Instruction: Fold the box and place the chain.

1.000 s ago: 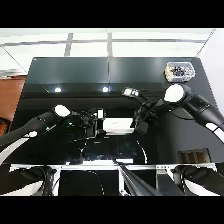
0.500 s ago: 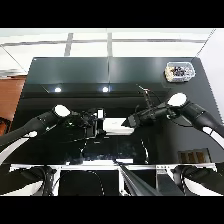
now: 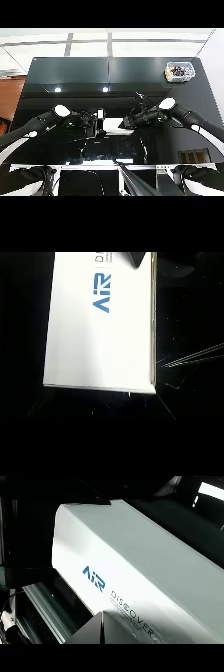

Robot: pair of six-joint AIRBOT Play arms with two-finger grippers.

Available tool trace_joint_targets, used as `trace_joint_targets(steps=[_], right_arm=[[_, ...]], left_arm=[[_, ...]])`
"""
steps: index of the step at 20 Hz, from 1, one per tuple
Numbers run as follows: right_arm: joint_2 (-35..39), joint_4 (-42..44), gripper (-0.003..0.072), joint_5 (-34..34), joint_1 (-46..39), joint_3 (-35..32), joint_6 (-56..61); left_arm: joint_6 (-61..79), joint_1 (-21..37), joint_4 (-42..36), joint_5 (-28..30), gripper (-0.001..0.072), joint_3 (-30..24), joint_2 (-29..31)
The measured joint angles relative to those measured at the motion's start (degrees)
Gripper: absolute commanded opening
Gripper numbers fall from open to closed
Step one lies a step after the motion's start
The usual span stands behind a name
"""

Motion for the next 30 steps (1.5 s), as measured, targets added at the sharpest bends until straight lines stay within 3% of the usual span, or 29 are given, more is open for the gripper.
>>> trace_joint_targets(steps=[6,11,12,13,14,18,22,30], right_arm=[[0.96,-3.72,0.0011,1.22,-1.57,1.62,-0.07],[8.72,-4.61,0.0011,11.02,-10.82,5.79,-0.46],[10.82,-5.81,0.0011,13.05,-13.35,6.19,-0.46],[13.22,-7.93,0.0011,15.63,-16.13,6.49,-0.44],[15.41,-10.27,0.0011,17.55,-18.71,6.73,-0.33],[23.06,-20.04,0.0011,24.13,-27.71,7.08,1.53],[26.56,-23.41,0.0012,25.24,-31.78,7.13,2.16],[27.74,-23.52,0.0012,22.58,-33.18,7.13,2.49]], left_arm=[[0.00,0.00,0.00,0.02,0.0280,0.00,0.00],[-1.33,0.00,0.50,-0.17,0.0288,0.24,0.31],[-2.62,0.00,1.20,-0.28,0.0372,0.61,0.66],[-4.11,-0.02,2.05,-0.52,0.0617,1.11,1.22],[-6.08,-0.04,3.48,-0.85,0.0720,1.77,2.03],[-13.86,-0.11,8.07,-4.00,0.0720,4.81,6.43],[-17.51,-3.17,8.70,-6.58,0.0712,9.51,8.09],[-28.98,-11.41,8.22,-2.27,0.0701,19.43,-3.37]])
